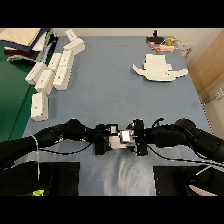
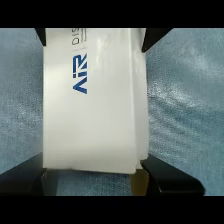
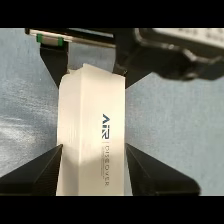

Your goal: Fold the box.

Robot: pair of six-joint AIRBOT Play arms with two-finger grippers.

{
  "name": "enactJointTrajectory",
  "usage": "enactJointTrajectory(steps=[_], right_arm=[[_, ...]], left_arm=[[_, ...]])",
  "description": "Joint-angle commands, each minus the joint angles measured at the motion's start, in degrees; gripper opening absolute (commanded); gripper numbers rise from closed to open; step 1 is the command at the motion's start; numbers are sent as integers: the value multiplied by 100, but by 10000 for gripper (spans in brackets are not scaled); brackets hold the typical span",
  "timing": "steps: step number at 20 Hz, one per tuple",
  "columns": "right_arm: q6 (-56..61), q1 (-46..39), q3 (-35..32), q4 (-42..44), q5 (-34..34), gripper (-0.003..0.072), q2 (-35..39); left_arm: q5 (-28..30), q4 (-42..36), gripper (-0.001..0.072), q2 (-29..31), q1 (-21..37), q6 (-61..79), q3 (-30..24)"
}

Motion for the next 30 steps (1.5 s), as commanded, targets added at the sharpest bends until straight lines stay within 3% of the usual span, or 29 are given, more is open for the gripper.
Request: enactJointTrajectory(steps=[1, 12, 14, 18, 22, 24, 30], right_arm=[[9, 9, 15, -83, 70, 601, -4], [216, 9, 306, -310, 11, 570, 39], [282, 11, 306, -304, -52, 440, 37], [282, 11, 306, -149, -448, 418, -11], [533, 212, 306, -245, -485, 136, -17], [680, 367, 306, -269, -481, 79, -17], [1038, 544, 304, -310, -487, 55, -17]], left_arm=[[-4, 7, 521, 2, -4, 15, -2], [-4, 7, 521, 2, -4, 15, -2], [-4, 7, 521, 2, -4, 15, -2], [-4, 7, 521, 2, -4, 15, -2], [-4, 7, 521, 2, -4, 15, -2], [-4, 7, 521, 2, -4, 15, -2], [-4, 7, 521, 2, -4, 15, -2]])
